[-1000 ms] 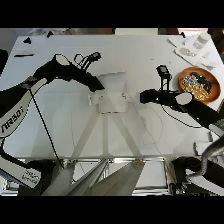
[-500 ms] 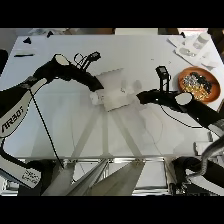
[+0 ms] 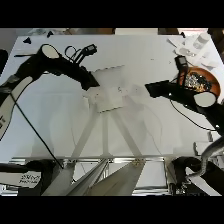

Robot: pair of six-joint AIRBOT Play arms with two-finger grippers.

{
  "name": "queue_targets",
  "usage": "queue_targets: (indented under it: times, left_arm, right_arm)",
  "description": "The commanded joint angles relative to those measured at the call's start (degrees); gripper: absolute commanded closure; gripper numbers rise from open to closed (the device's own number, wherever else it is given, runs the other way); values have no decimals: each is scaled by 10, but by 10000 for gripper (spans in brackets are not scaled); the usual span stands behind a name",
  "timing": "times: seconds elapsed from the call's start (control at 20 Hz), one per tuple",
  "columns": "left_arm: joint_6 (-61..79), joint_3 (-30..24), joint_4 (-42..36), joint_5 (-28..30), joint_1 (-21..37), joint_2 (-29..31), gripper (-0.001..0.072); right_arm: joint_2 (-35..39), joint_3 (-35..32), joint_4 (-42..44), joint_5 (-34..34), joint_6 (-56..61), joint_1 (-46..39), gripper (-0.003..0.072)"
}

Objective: Fold the box and place the chain.

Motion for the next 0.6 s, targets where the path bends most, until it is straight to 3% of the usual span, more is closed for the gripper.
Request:
queue_targets:
  times: [0.0,0.2,0.4,0.55]
  left_arm:
    - [11,-42,4,-20,6,103,711]
    - [105,-172,3,5,5,202,708]
    - [138,-199,-12,56,4,172,705]
    - [275,-199,-97,86,2,128,705]
  right_arm:
    - [64,0,-12,28,0,-63,273]
    - [85,0,-16,109,0,-138,273]
    - [85,0,-31,153,0,-155,277]
    - [85,0,-37,176,0,-155,279]
